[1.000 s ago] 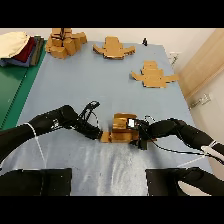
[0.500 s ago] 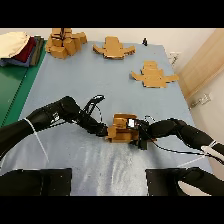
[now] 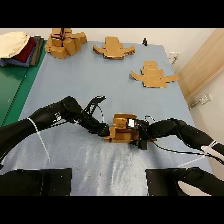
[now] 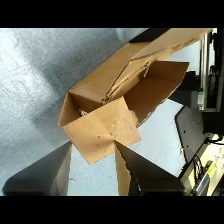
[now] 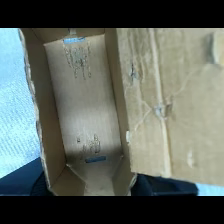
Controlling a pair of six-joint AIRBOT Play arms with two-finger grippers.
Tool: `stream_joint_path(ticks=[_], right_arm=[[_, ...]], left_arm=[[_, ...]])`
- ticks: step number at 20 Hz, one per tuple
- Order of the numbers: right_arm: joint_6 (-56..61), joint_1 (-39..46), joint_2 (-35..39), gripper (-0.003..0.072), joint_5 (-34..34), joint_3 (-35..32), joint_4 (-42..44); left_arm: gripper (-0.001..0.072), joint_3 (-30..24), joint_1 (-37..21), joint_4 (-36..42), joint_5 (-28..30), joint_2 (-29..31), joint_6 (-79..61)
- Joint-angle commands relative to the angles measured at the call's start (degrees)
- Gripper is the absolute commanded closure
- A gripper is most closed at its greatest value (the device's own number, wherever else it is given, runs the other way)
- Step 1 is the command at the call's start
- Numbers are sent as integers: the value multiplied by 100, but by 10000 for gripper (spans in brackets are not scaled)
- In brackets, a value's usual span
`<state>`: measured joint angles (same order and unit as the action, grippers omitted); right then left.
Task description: Fold the box.
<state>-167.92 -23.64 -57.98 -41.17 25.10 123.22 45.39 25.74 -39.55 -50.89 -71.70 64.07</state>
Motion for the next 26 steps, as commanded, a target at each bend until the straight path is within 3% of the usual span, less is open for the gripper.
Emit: stream_joint_path(ticks=[1, 5, 12, 18, 22, 26], right_arm=[[0, 0, -4, 114, 2, -4, 0], [0, 0, -4, 115, 2, -4, 0], [0, 0, -4, 114, 2, -4, 0], [0, 0, -4, 114, 2, -4, 0], [0, 0, -4, 114, 2, -4, 0], [0, 0, -4, 114, 2, -4, 0]], left_arm=[[282, 4, 0, 72, 37, -7, 2], [284, 2, 0, 627, 302, -9, 2], [283, 4, 92, 479, 459, -9, 450], [285, 254, 807, -1300, 734, -9, 2787], [285, 660, 1248, -2623, 487, -46, 4153], [286, 1016, 1613, -2861, 229, -444, 4575]])
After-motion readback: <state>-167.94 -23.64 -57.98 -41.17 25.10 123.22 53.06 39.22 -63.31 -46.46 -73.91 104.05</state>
